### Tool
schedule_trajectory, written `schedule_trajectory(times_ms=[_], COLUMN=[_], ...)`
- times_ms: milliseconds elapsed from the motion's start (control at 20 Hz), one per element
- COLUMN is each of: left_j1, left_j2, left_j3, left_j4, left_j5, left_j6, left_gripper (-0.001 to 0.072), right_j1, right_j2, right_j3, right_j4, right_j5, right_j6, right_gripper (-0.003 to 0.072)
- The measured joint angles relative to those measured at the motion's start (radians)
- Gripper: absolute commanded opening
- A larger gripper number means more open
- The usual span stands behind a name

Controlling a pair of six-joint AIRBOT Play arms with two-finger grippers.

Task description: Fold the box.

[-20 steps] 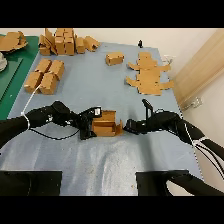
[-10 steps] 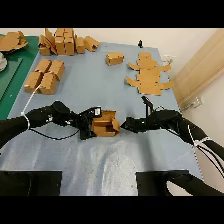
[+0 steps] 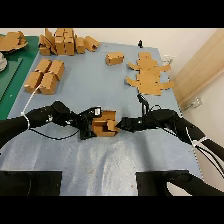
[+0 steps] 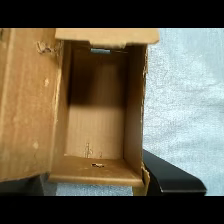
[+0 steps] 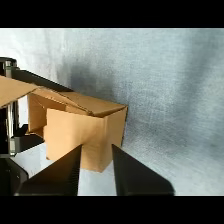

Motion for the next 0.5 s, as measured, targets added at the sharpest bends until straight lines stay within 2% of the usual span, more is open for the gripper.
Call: schedule_trajectory(times_ms=[350, 500], left_j1=[0.000, 0.000], left_j2=[0.000, 0.000], left_j3=[0.000, 0.000], left_j4=[0.000, 0.000], left_j5=[0.000, 0.000], left_j6=[0.000, 0.000], left_gripper=[0.0445, 0.0445], right_j1=[0.042, 0.101], right_j2=[-0.039, -0.067], right_j3=[0.014, 0.054], right_j4=[-0.010, -0.084], right_j5=[0.018, 0.027], right_j6=[0.014, 0.106], right_gripper=[0.0340, 0.0340])
